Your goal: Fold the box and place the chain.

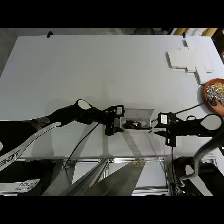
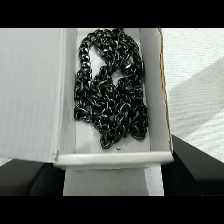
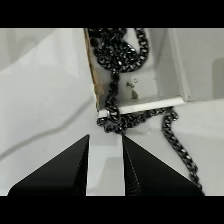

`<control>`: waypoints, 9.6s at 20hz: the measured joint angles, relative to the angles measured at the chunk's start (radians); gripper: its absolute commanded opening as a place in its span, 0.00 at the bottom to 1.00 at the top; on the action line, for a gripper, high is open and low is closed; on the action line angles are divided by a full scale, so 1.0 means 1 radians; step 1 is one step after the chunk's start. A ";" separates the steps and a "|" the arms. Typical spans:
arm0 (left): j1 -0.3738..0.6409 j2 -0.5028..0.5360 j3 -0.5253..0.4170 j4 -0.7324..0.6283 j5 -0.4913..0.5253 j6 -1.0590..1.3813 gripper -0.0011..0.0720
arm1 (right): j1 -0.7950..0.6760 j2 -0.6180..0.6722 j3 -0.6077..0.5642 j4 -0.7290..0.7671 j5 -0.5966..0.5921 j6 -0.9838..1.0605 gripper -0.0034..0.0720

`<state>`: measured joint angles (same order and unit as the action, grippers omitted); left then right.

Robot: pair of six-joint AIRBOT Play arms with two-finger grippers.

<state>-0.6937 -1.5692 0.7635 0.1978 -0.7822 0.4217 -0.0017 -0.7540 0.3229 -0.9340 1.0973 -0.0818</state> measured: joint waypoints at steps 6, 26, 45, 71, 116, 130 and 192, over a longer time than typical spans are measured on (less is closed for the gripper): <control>0.000 0.000 0.000 0.000 0.000 0.000 0.44 | 0.031 -0.090 -0.008 0.006 -0.072 -0.068 0.34; 0.000 0.000 0.000 0.000 0.000 0.000 0.44 | 0.035 0.235 -0.003 -0.062 0.012 0.130 0.07; 0.000 0.000 0.000 0.000 0.000 0.000 0.44 | 0.462 -0.080 0.087 0.380 -0.359 0.047 0.36; 0.000 0.000 0.000 0.000 0.000 0.000 0.44 | -0.010 -0.148 0.212 0.013 0.071 -0.042 0.28; 0.000 0.000 0.000 0.000 0.000 0.000 0.44 | 0.381 0.121 0.092 0.345 -0.257 0.211 0.07; 0.000 0.000 0.000 0.000 0.000 0.000 0.44 | 0.226 -0.013 0.410 0.034 -0.035 0.423 0.17; 0.000 0.000 0.000 0.000 0.000 0.000 0.44 | 0.469 -0.032 0.234 0.071 -0.150 0.107 0.07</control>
<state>-0.6937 -1.5692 0.7635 0.1978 -0.7826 0.4221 0.4671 -0.7864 0.5568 -0.8635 0.9478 0.0254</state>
